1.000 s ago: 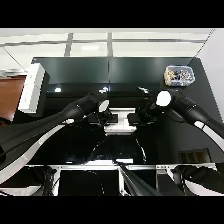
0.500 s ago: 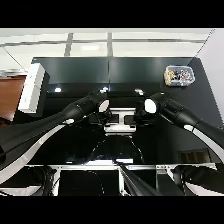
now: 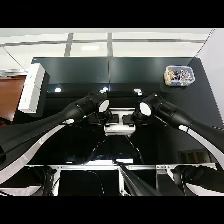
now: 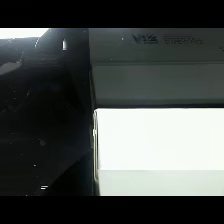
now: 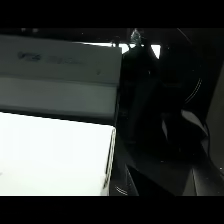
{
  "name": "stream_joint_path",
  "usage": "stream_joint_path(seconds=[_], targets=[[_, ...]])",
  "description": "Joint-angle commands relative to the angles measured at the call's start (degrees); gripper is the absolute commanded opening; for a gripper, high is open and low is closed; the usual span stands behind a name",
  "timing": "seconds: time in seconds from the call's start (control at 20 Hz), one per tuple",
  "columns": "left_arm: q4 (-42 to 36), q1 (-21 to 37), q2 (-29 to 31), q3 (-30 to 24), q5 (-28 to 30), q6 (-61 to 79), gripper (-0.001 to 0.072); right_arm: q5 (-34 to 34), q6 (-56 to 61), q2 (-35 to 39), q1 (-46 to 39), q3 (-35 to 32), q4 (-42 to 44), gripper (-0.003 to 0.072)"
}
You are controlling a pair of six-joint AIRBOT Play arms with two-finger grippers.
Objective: Fold the box and place the chain.
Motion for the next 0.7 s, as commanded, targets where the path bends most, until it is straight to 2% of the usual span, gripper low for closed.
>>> stream_joint_path(seconds=[0.0, 0.15, 0.2, 0.25, 0.3, 0.55, 0.6, 0.65], targets=[[0.0, 0.0, 0.0, 0.0, 0.1, 0.0, 0.0026, 0.6, 2.3, -1.0, 0.5, 0.1, -0.9, 0.0302], [0.0, 0.0, 0.0, 0.0, 0.1, 0.0, 0.0026, 0.8, 2.8, -1.3, 0.4, 1.0, -1.4, 0.0301], [0.0, 0.0, 0.0, 0.0, 0.1, 0.0, 0.0026, 1.0, 2.9, -1.6, 0.5, 1.4, -1.4, 0.025], [0.0, 0.0, 0.0, 0.0, 0.1, 0.0, 0.0026, 1.1, 2.1, -1.8, 0.6, 1.7, -1.0, 0.0093], [0.0, 0.0, 0.0, 0.0, 0.0, 0.0, 0.0026, 0.7, 1.0, -1.8, 0.9, 1.9, -0.9, 0.0011], [0.0, 0.0, 0.0, 0.0, 0.1, 0.0, 0.0026, 0.0, 0.7, -1.8, 1.6, 2.0, -1.0, 0.0012], [0.0, 0.0, 0.0, 0.0, 0.1, 0.0, 0.0026, 0.0, 0.7, -1.8, 1.6, 2.0, -0.9, 0.0044], [0.0, 0.0, 0.0, 0.0, 0.1, 0.0, 0.0026, 0.0, 0.8, -1.8, 1.6, 2.0, -0.9, 0.0202]])
